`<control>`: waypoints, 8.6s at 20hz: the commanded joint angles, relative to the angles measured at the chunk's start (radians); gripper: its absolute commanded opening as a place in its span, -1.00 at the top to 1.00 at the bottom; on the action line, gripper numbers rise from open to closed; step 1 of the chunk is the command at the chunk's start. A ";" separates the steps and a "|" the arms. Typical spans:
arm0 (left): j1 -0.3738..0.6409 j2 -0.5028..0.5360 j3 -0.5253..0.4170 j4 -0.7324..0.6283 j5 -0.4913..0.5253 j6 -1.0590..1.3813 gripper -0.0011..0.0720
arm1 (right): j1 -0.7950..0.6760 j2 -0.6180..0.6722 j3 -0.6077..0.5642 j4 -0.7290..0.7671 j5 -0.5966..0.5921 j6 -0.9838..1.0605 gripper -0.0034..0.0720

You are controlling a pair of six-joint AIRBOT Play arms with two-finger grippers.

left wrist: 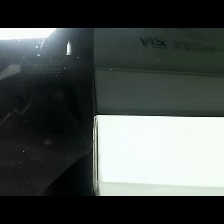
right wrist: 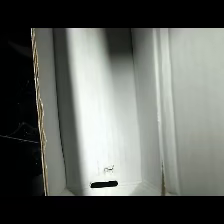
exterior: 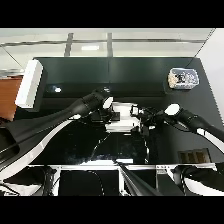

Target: Fold the box and place the chain.

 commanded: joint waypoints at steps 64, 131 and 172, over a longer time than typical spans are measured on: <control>0.004 0.004 0.015 0.026 0.003 0.040 0.90 | -0.694 0.183 0.098 -0.209 0.378 1.341 0.88; 0.004 -0.013 0.014 0.019 -0.006 0.040 0.90 | 0.312 -0.140 0.454 -0.787 0.371 2.363 0.30; 0.004 -0.013 0.014 0.019 -0.005 0.040 0.89 | 0.067 0.224 0.543 -1.437 0.439 2.209 0.03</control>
